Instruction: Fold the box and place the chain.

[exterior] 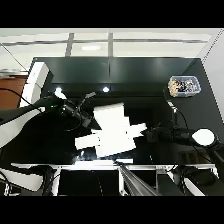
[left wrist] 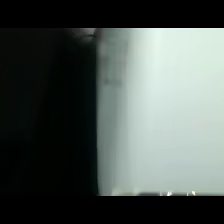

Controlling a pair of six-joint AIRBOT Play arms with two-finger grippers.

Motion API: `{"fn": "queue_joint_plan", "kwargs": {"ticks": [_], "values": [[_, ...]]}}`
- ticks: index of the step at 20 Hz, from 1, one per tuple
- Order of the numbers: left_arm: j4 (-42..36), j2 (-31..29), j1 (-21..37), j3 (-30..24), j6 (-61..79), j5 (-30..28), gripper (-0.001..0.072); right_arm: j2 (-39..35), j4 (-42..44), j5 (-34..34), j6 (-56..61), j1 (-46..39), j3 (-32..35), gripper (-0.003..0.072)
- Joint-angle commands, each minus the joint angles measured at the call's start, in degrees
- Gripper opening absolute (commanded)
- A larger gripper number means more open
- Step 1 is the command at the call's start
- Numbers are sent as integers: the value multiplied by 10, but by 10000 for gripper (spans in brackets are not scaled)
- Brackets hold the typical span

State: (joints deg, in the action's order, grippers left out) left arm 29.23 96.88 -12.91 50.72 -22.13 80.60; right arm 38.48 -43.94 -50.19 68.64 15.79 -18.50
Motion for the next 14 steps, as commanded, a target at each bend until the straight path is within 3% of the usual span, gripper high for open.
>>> {"fn": "queue_joint_plan", "kwargs": {"ticks": [1, 5, 8, 11, 14], "values": [[2, 0, 1, 1, 15, 0, 34, -1, -27, -7, -2, -1, -2, 639], [38, -17, -9, 0, 24, -24, 29, -6, -186, -78, -1, -13, -89, 638], [77, -92, -48, -10, 25, -52, 28, -9, -314, -151, -1, -34, -192, 638], [90, -203, -100, -53, 81, -176, 28, -10, -427, -161, -2, -44, -229, 638], [66, -308, -129, -138, 211, -378, 34, -8, -515, -140, -30, -44, -225, 637]]}}
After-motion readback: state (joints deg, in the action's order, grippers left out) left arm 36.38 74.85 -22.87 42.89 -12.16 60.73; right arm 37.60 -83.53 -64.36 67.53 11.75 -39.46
